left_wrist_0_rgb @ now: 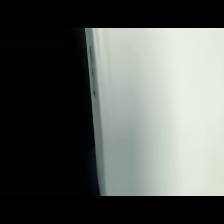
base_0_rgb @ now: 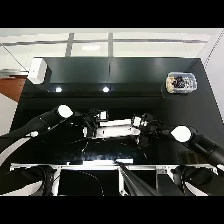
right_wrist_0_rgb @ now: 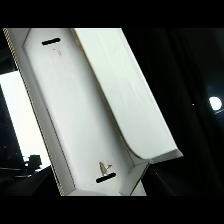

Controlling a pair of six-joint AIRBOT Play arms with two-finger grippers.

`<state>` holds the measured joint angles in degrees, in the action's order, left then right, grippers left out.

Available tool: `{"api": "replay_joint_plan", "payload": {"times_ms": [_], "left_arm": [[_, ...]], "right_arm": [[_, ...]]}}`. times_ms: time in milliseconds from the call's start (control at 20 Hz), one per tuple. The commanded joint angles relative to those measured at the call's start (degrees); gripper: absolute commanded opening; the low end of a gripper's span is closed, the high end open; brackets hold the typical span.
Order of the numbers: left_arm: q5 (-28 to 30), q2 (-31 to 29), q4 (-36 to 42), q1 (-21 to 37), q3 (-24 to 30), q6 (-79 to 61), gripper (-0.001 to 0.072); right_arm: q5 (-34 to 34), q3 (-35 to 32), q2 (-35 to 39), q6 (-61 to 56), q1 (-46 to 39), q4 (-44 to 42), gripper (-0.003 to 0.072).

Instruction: Fold the box and place the chain.

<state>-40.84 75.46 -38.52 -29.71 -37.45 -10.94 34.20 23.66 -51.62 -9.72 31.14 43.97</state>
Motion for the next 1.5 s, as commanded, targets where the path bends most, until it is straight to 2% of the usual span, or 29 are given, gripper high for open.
{"api": "replay_joint_plan", "payload": {"times_ms": [0, 150, 300, 400, 800, 1050, 1450], "left_arm": [[0.1, 0.0, 0.0, 0.0, 0.0, 0.0, 0.003], [0.1, 0.0, 0.0, 0.0, 0.0, 0.0, 0.003], [0.1, 0.0, 0.0, 0.0, 0.0, 0.0, 0.003], [0.1, 0.0, 0.0, 0.0, 0.0, 0.0, 0.003], [0.1, 0.0, 0.0, 0.0, 0.0, 0.0, 0.003], [0.1, 0.0, 0.0, 0.0, 0.0, 0.0, 0.003], [0.1, 0.0, 0.0, 0.0, 0.0, 0.0, 0.003]], "right_arm": [[1.7, 0.4, -2.9, 6.4, -0.5, -3.3, 0.0703], [2.1, 2.2, -4.1, 8.2, -2.4, -4.5, 0.0703], [8.4, 2.9, -5.4, 14.1, -4.9, -11.5, 0.0703], [11.1, 2.9, -6.6, 15.6, -4.9, -12.5, 0.0703], [10.6, 2.9, -10.6, 18.2, -4.9, -12.4, 0.0703], [6.9, 2.7, -12.6, 19.5, -4.9, -12.4, 0.0703], [7.1, 2.6, -14.3, 20.7, -4.9, -12.2, 0.0702]]}}
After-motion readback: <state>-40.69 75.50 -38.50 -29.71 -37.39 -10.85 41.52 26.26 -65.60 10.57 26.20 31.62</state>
